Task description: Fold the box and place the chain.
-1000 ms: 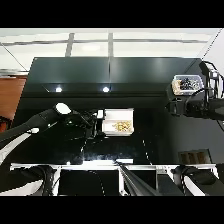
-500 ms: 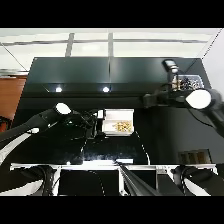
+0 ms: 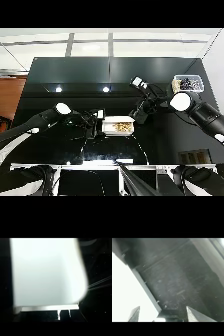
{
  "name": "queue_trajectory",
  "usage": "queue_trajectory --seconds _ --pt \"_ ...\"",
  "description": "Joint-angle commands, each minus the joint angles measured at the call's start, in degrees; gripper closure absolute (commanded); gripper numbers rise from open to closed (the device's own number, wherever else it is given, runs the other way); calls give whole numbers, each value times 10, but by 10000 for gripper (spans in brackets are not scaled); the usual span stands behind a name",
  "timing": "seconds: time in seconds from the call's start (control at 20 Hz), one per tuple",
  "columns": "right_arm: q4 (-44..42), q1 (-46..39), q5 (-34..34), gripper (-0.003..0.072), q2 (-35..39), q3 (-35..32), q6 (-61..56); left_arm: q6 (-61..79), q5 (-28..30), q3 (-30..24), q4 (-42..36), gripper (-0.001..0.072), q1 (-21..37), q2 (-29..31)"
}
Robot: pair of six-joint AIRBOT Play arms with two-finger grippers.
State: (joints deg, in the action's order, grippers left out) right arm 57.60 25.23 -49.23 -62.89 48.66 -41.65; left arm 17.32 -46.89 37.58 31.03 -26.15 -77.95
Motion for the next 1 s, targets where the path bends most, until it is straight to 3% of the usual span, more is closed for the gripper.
queue_trajectory --seconds 0.0,0.45,0.85,0.9,0.95 --pt "-3 6 -79 6 4 -1 99 0 0 0 0 318 0 0" --pt "-103 10 -75 7 -5 -22 227 0 0 0 0 318 0 0" --pt "-106 29 -17 10 -14 -52 250 0 0 0 0 318 0 0" --pt "-106 33 -13 158 -16 -52 252 0 0 0 0 318 0 0" --pt "-107 35 -10 215 -16 -52 252 0 0 0 0 318 0 0"
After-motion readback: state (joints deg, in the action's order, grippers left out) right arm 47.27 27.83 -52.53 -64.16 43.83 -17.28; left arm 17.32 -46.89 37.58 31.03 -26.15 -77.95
